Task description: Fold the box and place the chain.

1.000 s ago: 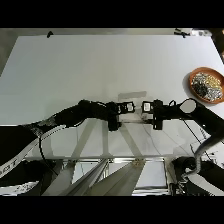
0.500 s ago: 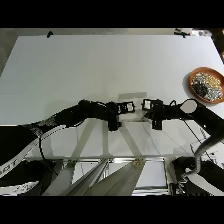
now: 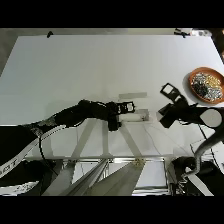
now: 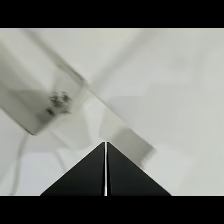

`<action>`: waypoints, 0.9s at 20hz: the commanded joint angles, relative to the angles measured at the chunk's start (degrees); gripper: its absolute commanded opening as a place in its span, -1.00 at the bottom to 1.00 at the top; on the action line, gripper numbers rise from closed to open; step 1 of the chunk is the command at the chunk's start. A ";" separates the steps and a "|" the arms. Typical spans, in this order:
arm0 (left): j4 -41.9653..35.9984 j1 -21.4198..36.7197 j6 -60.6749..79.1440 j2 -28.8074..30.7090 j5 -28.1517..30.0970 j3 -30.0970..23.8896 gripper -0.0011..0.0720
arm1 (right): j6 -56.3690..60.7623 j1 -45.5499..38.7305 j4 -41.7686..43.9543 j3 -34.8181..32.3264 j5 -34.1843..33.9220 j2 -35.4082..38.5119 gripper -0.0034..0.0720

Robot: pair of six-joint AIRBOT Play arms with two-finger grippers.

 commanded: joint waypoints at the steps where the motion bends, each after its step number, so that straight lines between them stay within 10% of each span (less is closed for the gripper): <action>1: 0.00 -0.04 0.00 0.04 0.00 0.02 -0.03 | 22.86 -7.56 -11.13 0.07 5.31 5.73 -0.87; 7: 0.00 -0.04 0.00 0.04 0.00 0.02 -0.03 | 20.90 -22.69 -2.32 0.07 8.70 -3.34 -0.88; 18: 0.00 -0.04 0.00 0.04 0.00 0.00 -0.03 | 1.81 -22.88 23.96 0.07 7.98 -28.28 -0.87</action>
